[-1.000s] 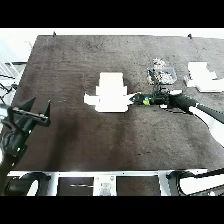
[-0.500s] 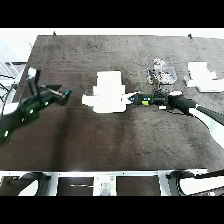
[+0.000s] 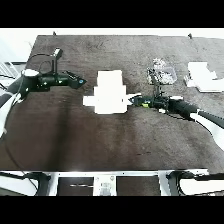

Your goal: Fold the box and place the chain.

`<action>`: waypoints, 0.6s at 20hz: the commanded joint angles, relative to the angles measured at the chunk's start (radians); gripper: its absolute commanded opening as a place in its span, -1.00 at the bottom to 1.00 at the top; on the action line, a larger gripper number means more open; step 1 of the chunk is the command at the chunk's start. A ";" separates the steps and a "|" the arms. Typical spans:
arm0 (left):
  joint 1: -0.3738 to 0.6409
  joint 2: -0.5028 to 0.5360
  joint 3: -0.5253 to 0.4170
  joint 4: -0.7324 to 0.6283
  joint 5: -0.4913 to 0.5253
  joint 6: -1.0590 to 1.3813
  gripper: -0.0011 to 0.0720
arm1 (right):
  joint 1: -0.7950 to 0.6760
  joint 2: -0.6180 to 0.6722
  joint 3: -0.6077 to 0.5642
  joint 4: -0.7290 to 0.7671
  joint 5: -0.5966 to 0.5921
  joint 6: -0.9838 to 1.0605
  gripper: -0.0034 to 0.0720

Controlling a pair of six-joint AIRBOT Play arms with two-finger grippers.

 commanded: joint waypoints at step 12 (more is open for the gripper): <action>-0.092 -0.401 0.496 0.211 -0.304 -0.260 0.62 | 0.013 -0.013 -0.010 0.021 -0.023 -0.068 -0.87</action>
